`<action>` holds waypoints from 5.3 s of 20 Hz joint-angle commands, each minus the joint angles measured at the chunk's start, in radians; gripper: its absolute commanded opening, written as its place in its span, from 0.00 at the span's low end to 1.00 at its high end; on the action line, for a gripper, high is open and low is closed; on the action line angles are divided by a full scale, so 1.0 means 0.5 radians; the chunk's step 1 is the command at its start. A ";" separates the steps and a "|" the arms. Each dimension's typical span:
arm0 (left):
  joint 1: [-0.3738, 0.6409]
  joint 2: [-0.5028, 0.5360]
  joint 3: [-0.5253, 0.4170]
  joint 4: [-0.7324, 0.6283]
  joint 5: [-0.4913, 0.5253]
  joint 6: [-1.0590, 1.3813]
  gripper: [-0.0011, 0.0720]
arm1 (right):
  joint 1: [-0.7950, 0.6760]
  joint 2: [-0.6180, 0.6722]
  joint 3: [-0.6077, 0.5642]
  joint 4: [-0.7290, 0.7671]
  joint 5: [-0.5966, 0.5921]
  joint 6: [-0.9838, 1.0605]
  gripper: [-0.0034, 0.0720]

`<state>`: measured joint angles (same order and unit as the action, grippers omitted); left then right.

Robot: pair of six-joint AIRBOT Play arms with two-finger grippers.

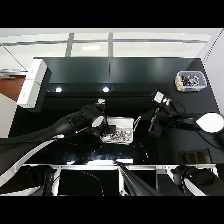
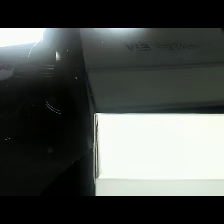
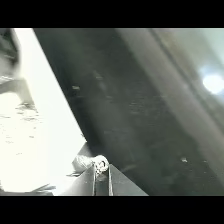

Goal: Fold the box and place the chain.

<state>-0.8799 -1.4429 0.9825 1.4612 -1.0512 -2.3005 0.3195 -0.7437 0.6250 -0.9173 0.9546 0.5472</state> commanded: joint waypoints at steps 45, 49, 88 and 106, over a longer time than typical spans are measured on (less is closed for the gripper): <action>0.024 -0.099 0.249 0.105 -0.017 -0.181 0.57 | -0.302 -0.134 0.322 0.156 0.625 0.822 0.87; 0.036 -0.096 0.453 0.178 -0.262 -0.080 0.80 | -0.302 -0.134 0.322 0.156 0.626 0.822 0.87; 1.056 0.367 -0.835 -1.849 0.189 5.269 0.98 | -0.600 -0.134 0.322 0.061 0.462 0.786 0.87; 0.922 0.127 -0.581 -1.894 0.306 5.086 0.98 | -0.538 -0.134 0.322 0.066 0.401 0.664 0.86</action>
<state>-0.4168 -1.3743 0.6849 0.5156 -0.9031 0.2550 0.0502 -0.8101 0.7853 -0.8845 1.1568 0.8787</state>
